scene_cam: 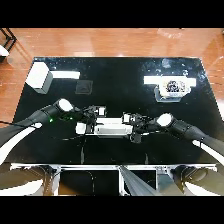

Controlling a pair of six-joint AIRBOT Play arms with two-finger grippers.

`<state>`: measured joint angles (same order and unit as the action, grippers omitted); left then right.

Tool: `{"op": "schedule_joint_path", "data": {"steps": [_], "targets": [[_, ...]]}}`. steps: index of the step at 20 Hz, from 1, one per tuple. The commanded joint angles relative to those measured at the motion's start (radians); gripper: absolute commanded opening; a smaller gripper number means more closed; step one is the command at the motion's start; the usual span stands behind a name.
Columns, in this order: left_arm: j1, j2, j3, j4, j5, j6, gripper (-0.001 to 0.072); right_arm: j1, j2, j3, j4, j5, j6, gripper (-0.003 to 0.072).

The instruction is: Fold the box and place the chain.

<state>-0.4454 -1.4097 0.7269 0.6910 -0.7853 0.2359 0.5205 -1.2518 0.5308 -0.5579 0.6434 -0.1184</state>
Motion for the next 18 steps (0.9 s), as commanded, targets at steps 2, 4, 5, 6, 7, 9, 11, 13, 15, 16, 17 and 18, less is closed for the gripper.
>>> {"op": "schedule_joint_path", "data": {"steps": [2, 4, 5, 6, 7, 9, 11, 13, 15, 16, 17, 18], "targets": [[0.000, 0.000, 0.000, 0.001, 0.000, -0.001, 0.0016, 0.001, 0.000, 0.001, -0.001, -0.002, 0.003, 0.0533], [0.000, 0.000, 0.000, 0.000, -0.001, -0.001, 0.0016, 0.001, 0.000, 0.001, -0.001, -0.002, 0.003, 0.0531], [0.000, 0.000, 0.000, 0.000, -0.001, -0.001, 0.0016, 0.001, 0.000, 0.001, -0.001, -0.002, 0.003, 0.0531], [0.000, 0.000, 0.000, 0.000, -0.003, -0.002, 0.0016, 0.001, 0.000, 0.001, -0.001, -0.002, 0.003, 0.0531], [0.000, 0.000, 0.000, 0.001, -0.008, -0.003, 0.0016, 0.001, 0.000, 0.001, -0.001, -0.002, 0.003, 0.0531], [0.001, 0.001, 0.000, 0.001, -0.012, -0.018, 0.0016, 0.001, 0.000, 0.001, -0.002, -0.002, 0.003, 0.0530], [0.002, 0.003, 0.000, 0.003, -0.012, -0.036, 0.0016, 0.001, 0.000, 0.001, -0.001, -0.002, 0.003, 0.0531], [0.002, 0.005, 0.000, 0.005, -0.048, -0.042, 0.0020, 0.001, 0.000, 0.001, -0.002, -0.001, 0.003, 0.0531], [0.002, 0.020, 0.000, 0.005, -0.092, -0.042, 0.0244, 0.001, 0.000, 0.001, -0.002, -0.001, 0.003, 0.0531], [0.002, 0.031, 0.000, 0.005, -0.095, -0.043, 0.0405, 0.001, 0.000, 0.001, -0.003, -0.001, 0.003, 0.0530], [0.007, 0.044, 0.000, 0.007, -0.094, -0.051, 0.0520, 0.001, 0.000, 0.001, -0.003, -0.001, 0.003, 0.0531], [0.016, 0.060, 0.000, 0.007, -0.090, -0.063, 0.0527, 0.001, 0.000, 0.001, -0.004, 0.000, 0.003, 0.0531]]}}
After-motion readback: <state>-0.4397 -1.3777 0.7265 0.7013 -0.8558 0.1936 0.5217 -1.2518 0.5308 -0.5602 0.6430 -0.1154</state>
